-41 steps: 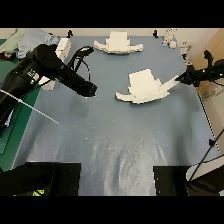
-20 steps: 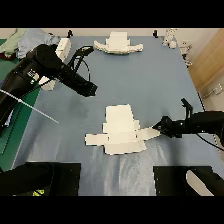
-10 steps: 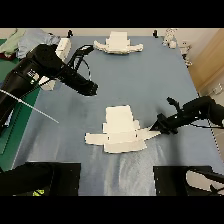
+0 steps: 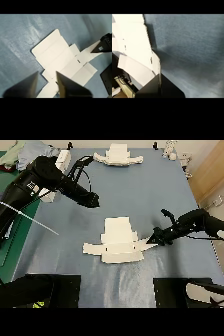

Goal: Fold the box.

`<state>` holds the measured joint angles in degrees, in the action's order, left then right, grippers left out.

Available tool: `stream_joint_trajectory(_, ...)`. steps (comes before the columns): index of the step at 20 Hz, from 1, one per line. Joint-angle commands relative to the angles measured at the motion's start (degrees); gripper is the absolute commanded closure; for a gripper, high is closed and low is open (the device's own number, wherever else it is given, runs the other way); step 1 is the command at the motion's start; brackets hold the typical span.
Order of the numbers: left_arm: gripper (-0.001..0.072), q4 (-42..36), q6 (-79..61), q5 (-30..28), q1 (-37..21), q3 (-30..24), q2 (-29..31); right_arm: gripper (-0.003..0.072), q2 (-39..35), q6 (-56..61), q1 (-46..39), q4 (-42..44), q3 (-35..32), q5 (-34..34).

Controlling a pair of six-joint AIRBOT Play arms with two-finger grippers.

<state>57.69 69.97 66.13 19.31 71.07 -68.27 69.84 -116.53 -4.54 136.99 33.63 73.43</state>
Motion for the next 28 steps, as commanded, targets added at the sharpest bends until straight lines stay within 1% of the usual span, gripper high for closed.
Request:
stream_joint_trajectory(1, 0.0188, 0.2, 1.5, 0.1, -2.1, 0.0, 0.0, 0.0688, -9.7, -1.4, 1.5, 1.5, -6.3, -7.2)
stream_joint_trajectory(3, 0.0188, 0.0, 1.7, 1.1, -4.0, 0.0, -0.4, 0.0688, -16.9, 0.0, 4.2, 1.4, -11.2, -11.0)
stream_joint_trajectory(5, 0.0188, -1.6, 1.5, 4.3, -6.4, -0.2, -2.0, 0.0688, -21.2, 1.6, 6.9, 1.0, -14.3, -13.6)
stream_joint_trajectory(6, 0.0188, -3.6, 0.8, 5.8, -7.8, -0.9, -2.9, 0.0688, -22.8, 1.6, 8.2, 0.8, -14.9, -14.4)
stream_joint_trajectory(9, 0.0188, -11.9, -3.9, 6.9, -11.3, -6.3, -4.7, 0.0687, -25.6, 1.6, 11.0, -0.2, -14.9, -16.3)
stream_joint_trajectory(13, 0.0188, -16.0, -9.0, 6.5, -12.1, -13.3, -7.1, 0.0687, -25.7, 1.6, 11.6, -0.7, -15.0, -16.5)
stream_joint_trajectory(15, 0.0189, -20.5, -13.0, 6.8, -12.1, -14.6, -10.5, 0.0687, -25.7, 1.6, 11.8, -0.7, -15.0, -16.4)
stream_joint_trajectory(18, 0.0189, -28.1, -18.0, 7.2, -12.1, -14.5, -16.0, 0.0687, -25.7, 2.3, 13.0, -0.6, -15.0, -16.4)
stream_joint_trajectory(23, 0.0188, -28.1, -19.0, 7.5, -10.8, -14.5, -22.8, 0.0687, -25.8, 2.5, 13.2, -0.6, -15.0, -16.3)
stream_joint_trajectory(26, 0.0189, -27.7, -19.2, 7.1, -10.5, -14.5, -24.1, 0.0687, -25.7, 2.5, 13.2, -0.5, -15.0, -16.3)
stream_joint_trajectory(28, 0.0189, -27.7, -19.8, 5.4, -9.6, -14.5, -24.4, 0.0687, -25.7, 2.5, 13.2, -0.5, -15.0, -16.3)
